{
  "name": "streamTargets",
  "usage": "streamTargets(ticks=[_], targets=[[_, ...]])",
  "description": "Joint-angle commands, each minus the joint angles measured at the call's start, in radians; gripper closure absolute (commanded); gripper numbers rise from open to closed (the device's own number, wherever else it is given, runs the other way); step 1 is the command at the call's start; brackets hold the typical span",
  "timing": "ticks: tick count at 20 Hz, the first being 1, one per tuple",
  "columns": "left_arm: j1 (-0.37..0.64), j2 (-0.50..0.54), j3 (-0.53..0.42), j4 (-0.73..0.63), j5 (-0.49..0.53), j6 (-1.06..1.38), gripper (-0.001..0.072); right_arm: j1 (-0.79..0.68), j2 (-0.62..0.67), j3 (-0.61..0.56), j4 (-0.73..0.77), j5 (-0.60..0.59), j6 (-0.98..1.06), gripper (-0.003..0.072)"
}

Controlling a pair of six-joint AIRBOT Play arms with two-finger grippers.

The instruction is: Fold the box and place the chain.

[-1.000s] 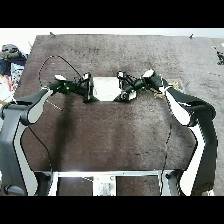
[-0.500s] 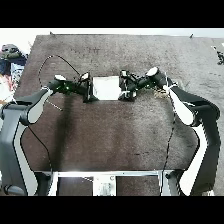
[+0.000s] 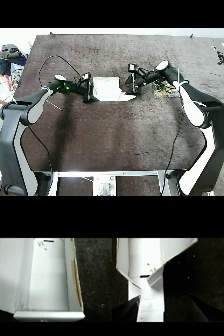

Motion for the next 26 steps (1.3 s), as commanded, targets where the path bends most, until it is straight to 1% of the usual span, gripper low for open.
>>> streamTargets(ticks=[1, 2, 3, 4, 6, 7, 13, 17, 20, 26], targets=[[0.0, -0.001, 0.0, -0.001, 0.003, 0.0, 0.0504, -0.008, 0.051, 0.001, 0.023, 0.031, 0.002, 0.0326], [0.0, -0.001, 0.0, -0.001, 0.003, 0.0, 0.0504, -0.008, 0.062, 0.001, 0.066, 0.06, 0.002, 0.0505], [0.0, -0.001, 0.0, -0.001, 0.003, 0.0, 0.0504, -0.008, 0.067, 0.001, 0.128, 0.089, 0.002, 0.0605], [0.0, -0.001, 0.0, -0.001, 0.003, 0.0, 0.0504, -0.008, 0.066, 0.001, 0.193, 0.112, 0.002, 0.0675], [0.0, -0.001, 0.0, -0.001, 0.003, 0.0, 0.0504, 0.003, 0.058, 0.0, 0.297, 0.114, 0.001, 0.0675], [0.0, -0.001, 0.0, -0.001, 0.003, 0.0, 0.0504, 0.011, 0.051, 0.0, 0.325, 0.103, 0.001, 0.0675], [0.0, -0.001, 0.0, -0.001, 0.003, 0.0, 0.0504, 0.069, -0.003, 0.0, 0.325, -0.049, -0.003, 0.0675], [0.0, -0.001, 0.0, -0.002, 0.003, 0.0, 0.0504, 0.073, -0.006, -0.001, 0.275, -0.164, -0.003, 0.0675], [0.0, -0.001, 0.0, -0.001, 0.003, 0.0, 0.0504, 0.073, -0.008, -0.002, 0.222, -0.173, -0.003, 0.0675], [0.0, -0.001, 0.0, -0.001, 0.003, 0.0, 0.0504, 0.074, -0.064, -0.001, 0.222, -0.147, -0.003, 0.0675]])
